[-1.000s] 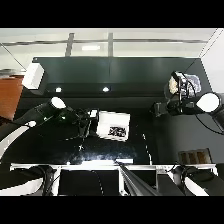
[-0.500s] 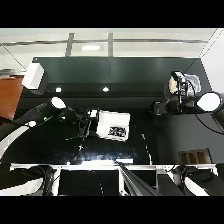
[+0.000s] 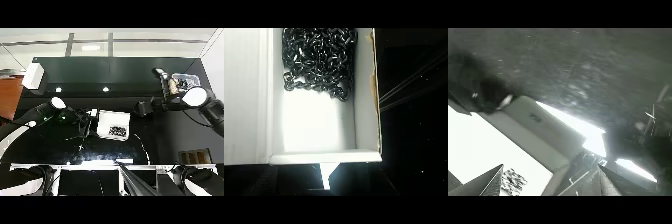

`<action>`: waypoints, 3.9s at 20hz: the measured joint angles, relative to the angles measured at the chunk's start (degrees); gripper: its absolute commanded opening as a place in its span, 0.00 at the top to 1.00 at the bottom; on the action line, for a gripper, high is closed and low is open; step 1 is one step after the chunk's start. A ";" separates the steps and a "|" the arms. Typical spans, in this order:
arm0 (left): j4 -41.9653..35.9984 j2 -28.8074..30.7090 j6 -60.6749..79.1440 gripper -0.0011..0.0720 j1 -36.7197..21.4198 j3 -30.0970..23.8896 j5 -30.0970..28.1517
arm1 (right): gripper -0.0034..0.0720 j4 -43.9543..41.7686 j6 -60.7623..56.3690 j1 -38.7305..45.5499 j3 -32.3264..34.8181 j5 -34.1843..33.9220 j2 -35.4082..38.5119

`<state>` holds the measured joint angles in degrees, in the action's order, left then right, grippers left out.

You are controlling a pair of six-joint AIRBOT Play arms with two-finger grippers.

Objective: Fold the box and place the chain.

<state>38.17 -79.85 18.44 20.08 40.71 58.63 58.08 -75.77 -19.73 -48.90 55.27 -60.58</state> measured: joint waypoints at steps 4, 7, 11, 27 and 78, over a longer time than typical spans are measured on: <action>-0.07 0.00 -0.22 0.50 0.02 -0.02 -0.24 | 0.02 -0.70 0.85 -2.54 -0.22 -3.08 -2.25; -0.09 0.00 -0.24 0.50 0.02 -0.02 -0.37 | 0.02 -1.49 2.19 -3.50 -0.28 -3.96 -3.56; -0.11 0.00 -0.26 0.50 0.02 -0.02 -0.42 | 0.02 -4.26 7.69 -4.24 -0.35 -2.80 -4.50; -0.11 0.00 -0.28 0.49 0.04 0.00 -0.39 | 0.02 -6.88 40.41 -7.67 -0.92 9.38 -4.83; -0.11 0.00 -0.33 0.49 0.04 0.00 -0.42 | 0.61 -3.45 41.48 -13.57 2.34 1.25 -5.03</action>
<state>38.06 -79.85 18.11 20.12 40.71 58.22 54.63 -34.28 -33.30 -46.57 56.51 -65.60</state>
